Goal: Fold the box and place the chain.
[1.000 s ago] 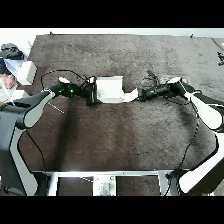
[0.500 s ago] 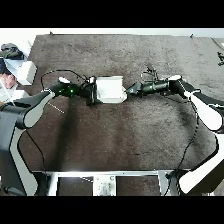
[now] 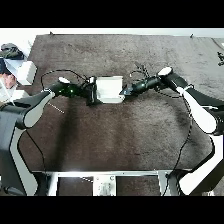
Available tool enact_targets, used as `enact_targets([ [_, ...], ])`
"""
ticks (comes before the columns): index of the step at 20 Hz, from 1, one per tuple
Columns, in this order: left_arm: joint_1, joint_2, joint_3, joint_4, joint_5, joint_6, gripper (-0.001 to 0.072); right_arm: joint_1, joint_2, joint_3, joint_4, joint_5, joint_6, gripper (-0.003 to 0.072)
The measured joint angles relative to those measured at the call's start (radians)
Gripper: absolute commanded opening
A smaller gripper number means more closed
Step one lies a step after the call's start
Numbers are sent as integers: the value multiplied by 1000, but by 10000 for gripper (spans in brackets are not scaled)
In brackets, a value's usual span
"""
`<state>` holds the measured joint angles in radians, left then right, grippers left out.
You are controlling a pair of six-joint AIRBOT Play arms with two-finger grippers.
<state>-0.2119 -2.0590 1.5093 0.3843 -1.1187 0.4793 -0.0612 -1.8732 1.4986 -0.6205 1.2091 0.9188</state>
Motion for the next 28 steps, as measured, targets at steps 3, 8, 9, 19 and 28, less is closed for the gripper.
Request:
enact_targets([
  [3, 0, 0, 0, 0, 0, 0, 236, 33, 0, 47, -83, -5, 53, 538],
  [8, 0, 0, 0, 0, 0, 0, 235, 80, 1, 83, -198, -32, 141, 538],
  [9, 0, 0, 0, 0, 0, 0, 236, 91, 1, 86, -214, -39, 151, 538],
  [19, 0, 0, 0, 0, 0, 0, 236, 156, 1, 92, -359, -117, 288, 538],
  [28, 0, 0, 0, 0, 0, 0, 236, 245, -3, 208, -696, -126, 507, 538],
])
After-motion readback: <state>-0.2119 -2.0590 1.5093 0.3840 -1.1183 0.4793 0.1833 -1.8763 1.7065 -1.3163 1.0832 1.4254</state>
